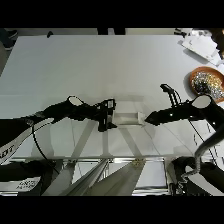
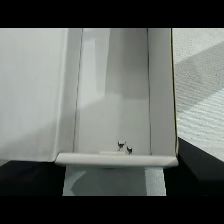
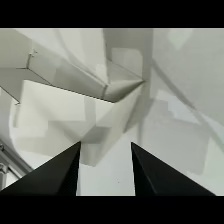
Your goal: Fold the box and place the chain.
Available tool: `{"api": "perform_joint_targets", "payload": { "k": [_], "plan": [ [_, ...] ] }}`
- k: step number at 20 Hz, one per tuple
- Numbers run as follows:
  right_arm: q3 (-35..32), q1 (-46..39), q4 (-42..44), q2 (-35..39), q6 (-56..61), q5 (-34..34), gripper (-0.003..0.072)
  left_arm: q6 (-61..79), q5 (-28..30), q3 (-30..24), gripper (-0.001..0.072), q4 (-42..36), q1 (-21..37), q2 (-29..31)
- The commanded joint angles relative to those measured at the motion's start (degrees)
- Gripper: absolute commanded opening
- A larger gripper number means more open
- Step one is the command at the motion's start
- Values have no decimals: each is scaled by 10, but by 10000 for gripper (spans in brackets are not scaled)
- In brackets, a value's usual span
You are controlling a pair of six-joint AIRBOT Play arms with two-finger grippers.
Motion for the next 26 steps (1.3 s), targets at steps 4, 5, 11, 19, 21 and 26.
{"api": "perform_joint_targets", "payload": {
  "k": [4, 5, 11, 19, 21, 26],
  "plan": [
    [0, 36, 16, 1, 4, -13, 441, 0, 0, 0, 272, 0, 0, 0],
    [0, 44, 15, 1, 5, -20, 442, 0, 0, 0, 272, 0, 0, 0],
    [0, 76, 6, 1, 52, -87, 443, 0, 0, 0, 272, 0, 0, 0],
    [44, 141, -162, 1, 276, -113, 440, 0, 0, 0, 272, 0, 0, 0],
    [62, 168, -209, 1, 337, -104, 432, 0, 0, 0, 272, 0, 0, 0],
    [64, 217, -226, -19, 402, -94, 429, 0, 0, 0, 272, 0, 0, 0]
  ]
}}
